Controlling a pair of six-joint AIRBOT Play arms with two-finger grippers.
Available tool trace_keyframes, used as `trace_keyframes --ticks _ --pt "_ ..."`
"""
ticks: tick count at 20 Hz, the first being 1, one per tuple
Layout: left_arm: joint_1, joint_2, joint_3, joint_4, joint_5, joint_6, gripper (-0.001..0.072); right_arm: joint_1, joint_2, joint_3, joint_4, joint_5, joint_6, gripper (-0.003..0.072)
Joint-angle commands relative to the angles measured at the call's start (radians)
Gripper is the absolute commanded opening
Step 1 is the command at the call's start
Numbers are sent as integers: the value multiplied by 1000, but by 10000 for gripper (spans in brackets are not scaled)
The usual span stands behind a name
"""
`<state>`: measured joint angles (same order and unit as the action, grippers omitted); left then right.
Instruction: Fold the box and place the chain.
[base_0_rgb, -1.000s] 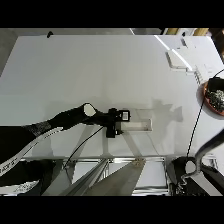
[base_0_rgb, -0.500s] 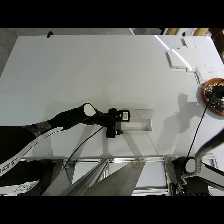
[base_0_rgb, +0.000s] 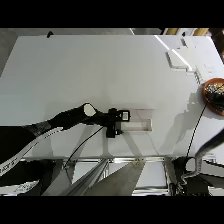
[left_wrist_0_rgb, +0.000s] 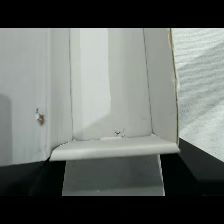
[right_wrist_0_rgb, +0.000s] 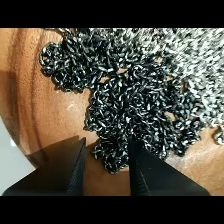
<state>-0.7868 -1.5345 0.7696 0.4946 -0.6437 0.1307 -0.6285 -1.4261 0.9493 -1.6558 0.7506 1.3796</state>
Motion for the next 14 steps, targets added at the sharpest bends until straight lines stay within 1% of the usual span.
trace_keyframes --ticks 1,2,3,4,5,8,12,14 --pt "0 0 0 0 0 0 132 -2 -30 0 2 24 0 217" --pt "0 0 0 0 0 0 132 -2 -36 0 3 30 0 216" --pt "0 0 0 0 0 0 132 -2 -39 0 3 35 0 192" --pt "0 0 0 0 0 0 132 -2 -38 0 3 40 0 94" --pt "0 0 0 0 0 0 132 -2 -34 0 3 49 0 12" --pt "0 0 0 0 0 0 132 -2 23 0 19 67 0 14" --pt "0 0 0 0 0 0 132 -2 202 0 82 83 -1 13" --pt "0 0 0 0 0 0 132 -2 296 0 130 118 -4 13"
